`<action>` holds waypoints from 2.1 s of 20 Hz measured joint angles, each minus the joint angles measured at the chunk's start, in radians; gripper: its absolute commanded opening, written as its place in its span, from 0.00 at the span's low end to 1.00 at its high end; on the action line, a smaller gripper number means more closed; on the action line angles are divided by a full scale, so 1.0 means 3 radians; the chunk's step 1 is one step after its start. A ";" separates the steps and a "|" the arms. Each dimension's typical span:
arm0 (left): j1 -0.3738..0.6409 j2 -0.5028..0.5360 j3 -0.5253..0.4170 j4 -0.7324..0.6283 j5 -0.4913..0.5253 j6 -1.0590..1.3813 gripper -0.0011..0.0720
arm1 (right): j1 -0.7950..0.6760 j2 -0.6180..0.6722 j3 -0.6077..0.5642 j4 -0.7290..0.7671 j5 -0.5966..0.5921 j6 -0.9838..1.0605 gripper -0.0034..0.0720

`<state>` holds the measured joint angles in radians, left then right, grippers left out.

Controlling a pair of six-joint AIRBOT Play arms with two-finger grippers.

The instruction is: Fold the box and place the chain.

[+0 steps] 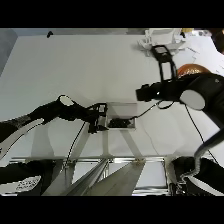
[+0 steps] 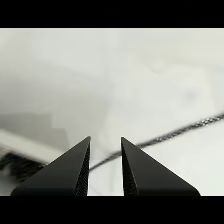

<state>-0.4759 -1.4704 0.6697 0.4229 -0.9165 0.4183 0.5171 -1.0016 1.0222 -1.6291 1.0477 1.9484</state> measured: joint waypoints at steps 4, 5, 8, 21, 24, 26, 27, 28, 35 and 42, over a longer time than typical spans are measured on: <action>0.0000 0.0000 0.0000 0.0000 0.0000 0.0000 0.28 | -0.0556 -0.0263 -0.0032 -0.0057 0.0102 -0.0041 0.43; 0.0000 0.0000 0.0000 0.0000 0.0000 0.0001 0.28 | -0.0638 -0.0351 -0.0038 -0.0065 0.0109 -0.0051 0.47; 0.0000 0.0000 0.0000 0.0000 0.0000 0.0000 0.28 | -0.0768 -0.0659 -0.0048 -0.0043 0.0153 -0.0100 0.47; 0.0000 0.0000 0.0000 0.0000 0.0000 0.0001 0.28 | -0.0832 -0.1317 -0.0064 0.0109 0.0089 -0.0228 0.41; 0.0000 0.0000 0.0000 0.0000 0.0000 0.0001 0.28 | -0.0832 -0.1371 -0.0072 0.0111 0.0034 -0.0214 0.40; 0.0000 0.0000 0.0000 0.0000 0.0000 0.0000 0.28 | -0.0832 -0.1441 -0.0074 0.0134 0.0027 -0.0212 0.40; 0.0000 0.0000 0.0000 0.0000 0.0000 0.0001 0.28 | -0.0832 -0.1480 -0.0076 0.0155 0.0031 -0.0211 0.40; -0.0001 0.0000 0.0000 0.0000 0.0000 0.0001 0.28 | -0.0832 -0.1514 -0.0076 0.0172 0.0032 -0.0211 0.36; 0.0000 0.0000 0.0000 0.0000 0.0000 0.0001 0.28 | -0.0832 -0.1611 -0.0141 0.0223 0.0055 -0.0202 0.23; 0.0000 0.0000 0.0000 0.0000 -0.0001 0.0001 0.28 | -0.0833 -0.1345 -0.0178 0.0206 0.0070 -0.0337 0.07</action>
<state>-0.4759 -1.4704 0.6697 0.4229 -0.9169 0.4187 0.2672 -1.4052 0.9688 -1.5673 1.0687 1.8473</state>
